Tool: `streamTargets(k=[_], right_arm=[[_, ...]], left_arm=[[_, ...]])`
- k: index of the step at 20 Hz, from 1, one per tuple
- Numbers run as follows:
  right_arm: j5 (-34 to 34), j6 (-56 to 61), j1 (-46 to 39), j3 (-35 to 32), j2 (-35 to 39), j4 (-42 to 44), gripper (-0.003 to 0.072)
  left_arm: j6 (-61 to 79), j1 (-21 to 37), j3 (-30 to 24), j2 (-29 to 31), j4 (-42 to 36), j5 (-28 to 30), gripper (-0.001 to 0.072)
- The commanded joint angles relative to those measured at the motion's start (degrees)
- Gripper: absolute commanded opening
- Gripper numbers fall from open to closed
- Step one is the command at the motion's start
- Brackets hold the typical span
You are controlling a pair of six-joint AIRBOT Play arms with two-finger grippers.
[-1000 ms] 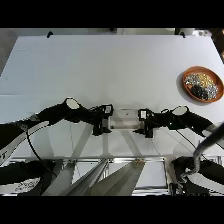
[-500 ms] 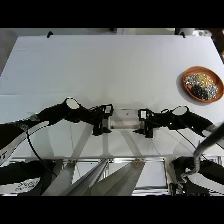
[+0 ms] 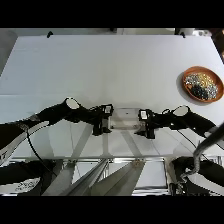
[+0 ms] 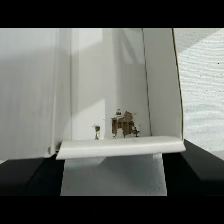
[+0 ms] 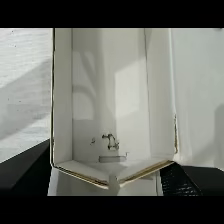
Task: Fold the box and place the chain.
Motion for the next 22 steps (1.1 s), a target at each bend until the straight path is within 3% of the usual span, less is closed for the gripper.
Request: streamTargets(k=[1, 7, 9, 10, 11, 12, 13, 15, 16, 19, 22], right_arm=[[-1.31, 12.74, -0.02, 0.04, 3.78, -8.83, 0.0705], [3.37, 45.11, -0.02, 0.07, 15.50, -36.85, 0.0640], [6.25, 49.59, -0.02, 0.04, 21.68, -40.59, 0.0636], [6.80, 50.51, -0.02, 0.07, 25.14, -40.44, 0.0594], [6.54, 50.42, -0.02, 0.04, 28.11, -37.40, 0.0448], [5.38, 50.38, 0.00, 0.04, 30.82, -30.69, 0.0171], [2.91, 49.31, 0.02, 0.04, 32.89, -19.10, 0.0015], [-4.11, 41.48, 1.05, 0.04, 32.94, -0.63, 0.0016], [-8.55, 35.34, 2.71, 0.04, 31.74, 4.55, 0.0016], [-19.17, 28.83, 8.66, 0.04, 23.91, 10.27, 0.0012], [-22.25, 30.25, 10.27, 0.04, 14.95, 10.27, 0.0011]], left_arm=[[-0.04, -0.04, -0.04, 0.04, 0.02, -0.24, 0.0391], [-0.02, -0.04, -0.02, 0.04, 0.07, -0.24, 0.0391], [-0.02, -0.04, -0.04, 0.04, 0.04, -0.22, 0.0391], [-0.02, -0.04, -0.04, 0.04, 0.07, -0.22, 0.0391], [-0.02, -0.04, -0.02, 0.04, 0.04, -0.22, 0.0391], [-0.02, -0.04, -0.04, 0.04, 0.04, -0.22, 0.0391], [-0.02, -0.04, -0.04, 0.04, 0.04, -0.22, 0.0391], [-0.02, -0.04, -0.04, 0.04, 0.04, -0.22, 0.0391], [-0.02, -0.04, -0.04, 0.04, 0.07, -0.22, 0.0391], [-0.02, -0.04, -0.04, 0.04, 0.07, -0.24, 0.0391], [-0.02, -0.04, -0.02, 0.04, 0.04, -0.24, 0.0391]])
